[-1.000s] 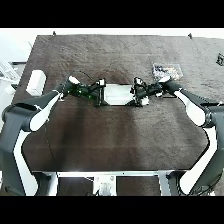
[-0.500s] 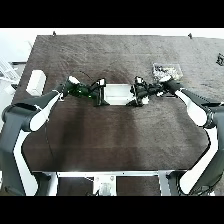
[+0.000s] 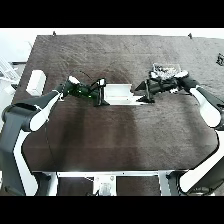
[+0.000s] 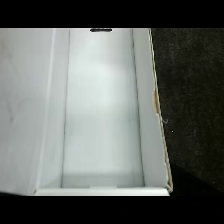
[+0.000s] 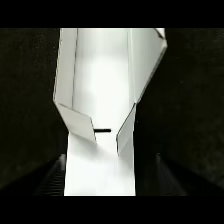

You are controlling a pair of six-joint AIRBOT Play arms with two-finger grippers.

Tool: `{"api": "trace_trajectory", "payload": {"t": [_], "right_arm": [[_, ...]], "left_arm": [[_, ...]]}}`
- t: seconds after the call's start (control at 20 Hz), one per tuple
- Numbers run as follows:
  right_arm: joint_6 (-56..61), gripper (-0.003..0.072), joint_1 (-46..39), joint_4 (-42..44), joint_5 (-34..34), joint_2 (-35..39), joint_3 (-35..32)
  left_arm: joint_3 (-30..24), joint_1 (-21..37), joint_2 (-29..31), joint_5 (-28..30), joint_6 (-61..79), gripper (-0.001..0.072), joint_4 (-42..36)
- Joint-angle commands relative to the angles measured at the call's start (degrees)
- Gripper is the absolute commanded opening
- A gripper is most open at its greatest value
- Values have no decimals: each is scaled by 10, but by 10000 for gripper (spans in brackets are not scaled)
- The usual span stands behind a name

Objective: Fold the box and place the chain.

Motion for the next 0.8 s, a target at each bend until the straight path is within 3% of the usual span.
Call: {"api": "trace_trajectory", "payload": {"t": [0.0,0.1,0.35,0.75], "right_arm": [[3,285,-28,2,44,36,0],[21,9,-22,39,65,45,0],[50,13,37,78,49,45,-3],[93,12,106,78,-176,37,-2]], "left_arm": [[0,0,0,-1,0,358,0],[0,0,0,-1,0,358,0],[0,0,0,-1,0,358,0],[0,0,0,-1,0,358,0]]}}
